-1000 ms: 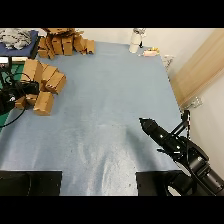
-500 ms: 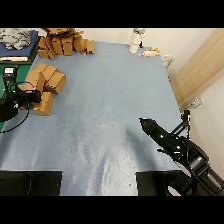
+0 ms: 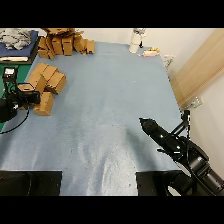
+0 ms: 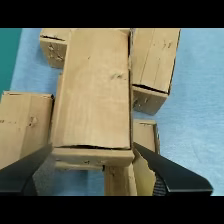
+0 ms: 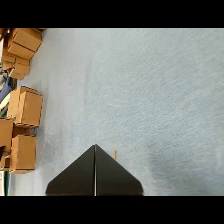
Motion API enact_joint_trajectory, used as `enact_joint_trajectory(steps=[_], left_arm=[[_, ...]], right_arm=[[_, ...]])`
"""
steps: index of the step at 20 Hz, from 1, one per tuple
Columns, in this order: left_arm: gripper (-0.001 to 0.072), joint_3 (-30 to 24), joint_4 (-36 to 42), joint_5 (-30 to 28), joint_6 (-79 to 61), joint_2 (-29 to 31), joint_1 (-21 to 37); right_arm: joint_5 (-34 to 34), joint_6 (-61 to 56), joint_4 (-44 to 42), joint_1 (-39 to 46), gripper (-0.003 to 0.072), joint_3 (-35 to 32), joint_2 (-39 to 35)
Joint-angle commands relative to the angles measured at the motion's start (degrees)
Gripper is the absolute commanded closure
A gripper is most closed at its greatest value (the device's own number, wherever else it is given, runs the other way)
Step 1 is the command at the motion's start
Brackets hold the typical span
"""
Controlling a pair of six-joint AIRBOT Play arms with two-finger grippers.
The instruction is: Fold the box.
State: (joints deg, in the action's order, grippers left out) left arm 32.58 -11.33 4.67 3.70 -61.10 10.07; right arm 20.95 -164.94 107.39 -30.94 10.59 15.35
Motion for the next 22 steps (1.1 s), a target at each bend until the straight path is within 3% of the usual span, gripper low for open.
enact_joint_trajectory(steps=[1,6,8,10,11,13,14,15,18,22], left_arm=[[0.0014,-0.04,-0.44,-0.79,0.24,2.08,0.04],[0.0014,-0.52,-0.46,1.46,0.74,9.92,0.02],[0.0015,-1.22,-0.48,7.08,3.72,13.66,0.02],[0.0016,-1.33,-0.61,18.84,8.33,16.11,0.00],[0.0073,-1.33,-0.68,24.87,11.08,16.57,-0.24],[0.0485,-1.31,-1.22,34.69,14.43,16.37,-2.32],[0.0660,-1.31,-1.88,36.63,15.34,16.26,-4.13],[0.0693,-1.18,-2.03,37.05,18.34,15.91,-6.71],[0.0694,2.01,-6.36,37.27,26.60,12.22,-15.45],[0.0693,11.65,-11.45,37.35,33.77,2.45,-25.73]], right_arm=[[0.02,0.00,-0.02,0.02,0.0686,0.04,-0.02],[0.02,0.02,-0.02,0.02,0.0685,0.04,-0.02],[0.00,0.02,-0.02,0.02,0.0686,0.04,-0.02],[-0.31,0.24,0.00,0.02,0.0686,0.04,0.02],[-0.90,1.36,0.00,0.02,0.0685,0.04,0.02],[-2.82,3.26,-0.02,0.00,0.0685,0.07,0.37],[-4.15,3.28,-0.02,0.02,0.0685,0.07,0.94],[-6.03,3.32,0.00,0.02,0.0685,0.22,2.21],[-13.40,5.68,0.00,0.02,0.0686,2.99,9.31],[-18.27,12.57,-0.02,0.00,0.0686,13.46,24.59]])
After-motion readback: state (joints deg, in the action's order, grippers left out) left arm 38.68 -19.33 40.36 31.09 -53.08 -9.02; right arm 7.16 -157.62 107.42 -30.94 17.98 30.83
